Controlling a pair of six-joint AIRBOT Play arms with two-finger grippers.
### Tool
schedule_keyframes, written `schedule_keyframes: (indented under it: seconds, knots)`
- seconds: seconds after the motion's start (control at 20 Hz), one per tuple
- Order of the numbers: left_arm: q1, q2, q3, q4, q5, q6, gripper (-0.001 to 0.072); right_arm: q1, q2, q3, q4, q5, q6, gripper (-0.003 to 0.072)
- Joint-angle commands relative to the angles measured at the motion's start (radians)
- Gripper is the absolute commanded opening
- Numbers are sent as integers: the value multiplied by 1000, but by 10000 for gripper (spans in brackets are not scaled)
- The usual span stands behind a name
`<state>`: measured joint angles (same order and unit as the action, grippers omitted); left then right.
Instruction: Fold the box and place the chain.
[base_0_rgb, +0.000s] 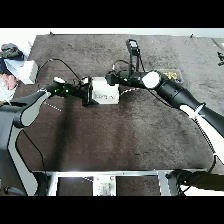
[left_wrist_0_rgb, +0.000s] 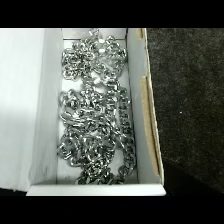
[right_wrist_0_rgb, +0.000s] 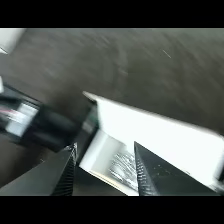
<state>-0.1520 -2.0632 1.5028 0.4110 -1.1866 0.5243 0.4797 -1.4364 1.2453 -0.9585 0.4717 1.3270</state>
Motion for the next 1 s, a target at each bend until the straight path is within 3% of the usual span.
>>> schedule_keyframes:
  seconds: [0.0, 0.15, 0.25, 0.4, 0.5, 0.85, 0.9, 0.95]
  knots:
    - [0, 0, 0, 0, 0, 1, 417, -106, 4, -58, -52, 79, 2, 403]
    - [0, 0, 0, 0, 0, 0, 418, -263, 10, -151, -52, 60, 7, 403]
    - [0, 0, 0, 0, 0, 0, 418, -373, 0, -217, -52, -19, 56, 403]
    - [0, 0, 0, 0, 0, 0, 417, -489, -80, -236, 2, -100, 90, 403]
    - [0, 0, 0, 0, 0, 1, 417, -516, -156, -210, 79, -142, 75, 403]
    - [0, 0, 0, 0, 0, 0, 417, -495, -365, 16, 127, -147, 87, 387]
    - [0, 0, 0, 0, 0, 0, 417, -495, -378, 38, 135, -141, 87, 173]
    - [0, 0, 0, 0, 0, 0, 417, -495, -380, 48, 153, -121, 87, 76]
